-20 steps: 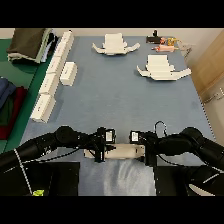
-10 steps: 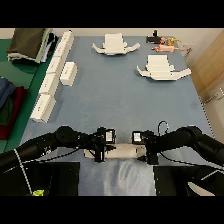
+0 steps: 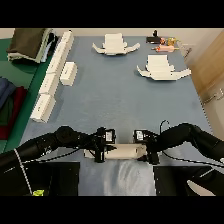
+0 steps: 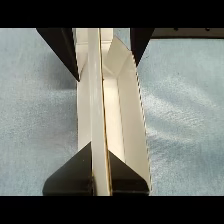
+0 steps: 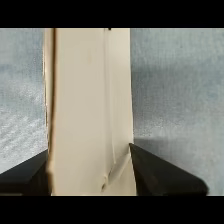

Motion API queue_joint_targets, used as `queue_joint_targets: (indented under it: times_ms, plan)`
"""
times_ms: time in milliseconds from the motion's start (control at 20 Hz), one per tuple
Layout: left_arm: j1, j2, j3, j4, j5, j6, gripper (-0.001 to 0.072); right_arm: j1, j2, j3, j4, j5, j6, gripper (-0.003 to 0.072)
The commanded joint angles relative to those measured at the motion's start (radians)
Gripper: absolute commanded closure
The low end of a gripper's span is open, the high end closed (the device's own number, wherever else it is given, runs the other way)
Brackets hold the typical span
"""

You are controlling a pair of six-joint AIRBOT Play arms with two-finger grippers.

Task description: Fold the box.

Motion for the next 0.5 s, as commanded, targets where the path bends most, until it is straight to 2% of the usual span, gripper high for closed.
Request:
queue_joint_targets:
  times_ms: [0, 450]
  plan:
    - [0.000, 0.000, 0.000, 0.000, 0.000, 0.000, 0.0695, -0.003, -0.029, 0.000, 0.006, 0.051, -0.008, -0.0034]
    - [0.000, 0.000, 0.000, 0.000, 0.000, 0.000, 0.0695, -0.003, -0.078, -0.001, -0.005, 0.055, -0.008, -0.0025]
